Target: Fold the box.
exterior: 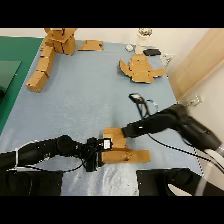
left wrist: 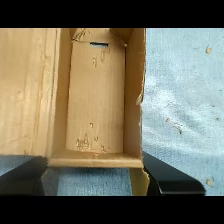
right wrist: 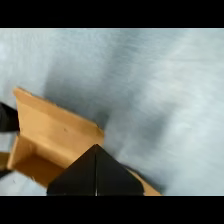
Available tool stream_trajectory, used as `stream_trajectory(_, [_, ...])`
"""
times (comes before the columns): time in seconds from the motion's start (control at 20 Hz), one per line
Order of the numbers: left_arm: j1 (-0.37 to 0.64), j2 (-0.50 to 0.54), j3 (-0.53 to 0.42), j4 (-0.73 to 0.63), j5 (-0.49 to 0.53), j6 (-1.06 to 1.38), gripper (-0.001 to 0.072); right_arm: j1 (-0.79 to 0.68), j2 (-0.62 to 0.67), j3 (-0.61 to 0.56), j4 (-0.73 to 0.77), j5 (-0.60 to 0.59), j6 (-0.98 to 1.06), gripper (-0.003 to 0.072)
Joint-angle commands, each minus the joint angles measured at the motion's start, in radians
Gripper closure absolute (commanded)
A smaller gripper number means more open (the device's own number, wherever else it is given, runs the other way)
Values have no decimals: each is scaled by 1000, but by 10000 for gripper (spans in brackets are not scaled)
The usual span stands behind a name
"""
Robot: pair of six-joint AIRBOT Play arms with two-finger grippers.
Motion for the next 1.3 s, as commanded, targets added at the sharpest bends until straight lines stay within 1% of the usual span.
stream_trajectory(0.0, [1,0,1,0,0,0,165,3,212,41,-125,-326,-107,685])
stream_trajectory(0.05, [1,0,1,0,0,0,165,9,265,14,-92,-372,-200,684])
stream_trajectory(0.1, [1,0,1,0,0,0,165,20,324,-31,-58,-390,-278,678])
stream_trajectory(0.15, [1,0,1,0,0,0,165,25,370,-81,-57,-381,-338,540])
stream_trajectory(0.2, [1,0,1,0,0,0,165,25,409,-143,-71,-351,-428,316])
stream_trajectory(0.25, [1,0,1,0,0,0,165,25,432,-199,-94,-309,-528,166])
stream_trajectory(0.35, [1,0,1,0,0,0,165,25,441,-298,-127,-174,-697,159])
stream_trajectory(0.4, [1,0,1,0,0,0,165,26,431,-340,-123,-85,-769,159])
stream_trajectory(0.5, [0,0,1,0,0,0,165,26,389,-391,-35,53,-861,158])
stream_trajectory(0.55, [1,0,1,0,0,0,165,26,358,-397,11,85,-898,158])
stream_trajectory(0.7, [0,0,1,0,-1,0,165,26,280,-398,51,127,-967,158])
stream_trajectory(0.8, [1,0,1,0,0,0,165,26,250,-398,78,129,-982,158])
stream_trajectory(1.05, [1,0,1,0,0,0,165,59,243,-399,71,140,-1076,161])
stream_trajectory(1.15, [1,0,1,0,0,0,165,59,242,-399,78,157,-1154,192])
stream_trajectory(1.25, [1,0,2,0,0,0,164,59,242,-399,105,161,-1177,355])
